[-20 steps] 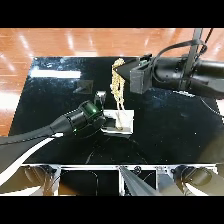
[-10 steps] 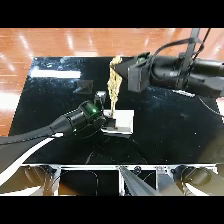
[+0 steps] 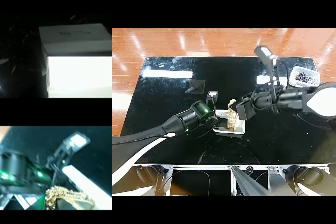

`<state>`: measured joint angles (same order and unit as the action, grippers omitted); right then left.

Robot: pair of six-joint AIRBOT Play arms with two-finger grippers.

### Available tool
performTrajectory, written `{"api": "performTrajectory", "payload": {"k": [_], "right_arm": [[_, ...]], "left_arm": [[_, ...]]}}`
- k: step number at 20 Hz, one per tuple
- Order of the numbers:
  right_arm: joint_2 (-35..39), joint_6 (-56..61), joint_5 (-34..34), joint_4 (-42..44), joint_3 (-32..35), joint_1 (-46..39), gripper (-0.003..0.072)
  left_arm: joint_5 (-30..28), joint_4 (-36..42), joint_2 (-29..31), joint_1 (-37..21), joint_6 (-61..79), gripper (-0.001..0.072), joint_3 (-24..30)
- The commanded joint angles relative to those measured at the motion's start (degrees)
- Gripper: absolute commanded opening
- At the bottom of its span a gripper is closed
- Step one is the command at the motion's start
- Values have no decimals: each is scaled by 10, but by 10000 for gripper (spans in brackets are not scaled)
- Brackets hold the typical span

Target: Fold the box and place the chain.

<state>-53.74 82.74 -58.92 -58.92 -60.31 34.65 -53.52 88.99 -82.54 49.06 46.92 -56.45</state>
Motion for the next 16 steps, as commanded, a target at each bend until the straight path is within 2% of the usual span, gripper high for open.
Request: {"api": "performTrajectory", "payload": {"k": [1,5,11,15,16], "right_arm": [[0,9,-1,-4,52,0,17],[-5,14,36,-11,99,0,19],[-67,14,85,-14,100,0,25],[-74,15,86,-14,100,0,30],[-74,15,86,-14,100,0,174]], "left_arm": [[0,0,0,0,0,22,0],[1,0,0,0,0,22,0],[2,0,0,0,0,23,0],[2,0,0,0,0,23,0],[2,0,0,0,0,23,0]]}}
